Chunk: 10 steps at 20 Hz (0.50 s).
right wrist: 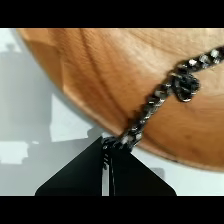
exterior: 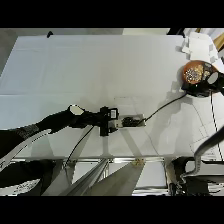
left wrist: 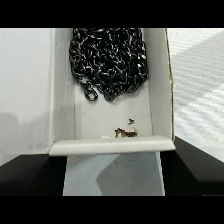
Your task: Fold the box and place the chain.
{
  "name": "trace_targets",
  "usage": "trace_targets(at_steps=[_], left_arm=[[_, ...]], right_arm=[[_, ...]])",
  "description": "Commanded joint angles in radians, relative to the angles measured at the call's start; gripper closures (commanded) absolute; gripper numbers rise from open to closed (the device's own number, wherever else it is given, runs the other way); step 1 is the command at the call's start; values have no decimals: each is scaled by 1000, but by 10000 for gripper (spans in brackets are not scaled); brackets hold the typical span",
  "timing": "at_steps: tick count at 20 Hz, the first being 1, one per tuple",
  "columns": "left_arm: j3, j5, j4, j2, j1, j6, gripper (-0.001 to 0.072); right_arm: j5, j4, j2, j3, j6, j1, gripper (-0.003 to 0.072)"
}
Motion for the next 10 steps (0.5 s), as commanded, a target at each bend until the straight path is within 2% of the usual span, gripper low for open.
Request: trace_targets(at_steps=[1, 4, 7, 10], left_arm=[[0, 0, 0, 0, 0, 0, 459], [0, 0, 0, 0, 0, 0, 459], [0, 0, 0, 0, 0, 0, 459], [0, 0, 0, 0, 0, 0, 459]], right_arm=[[27, -3, 91, 2, -62, 10, 679], [85, 0, 236, 2, -117, 36, 679], [193, 14, 398, 2, -148, 81, 679], [270, 133, 553, 2, -206, 136, 679]])
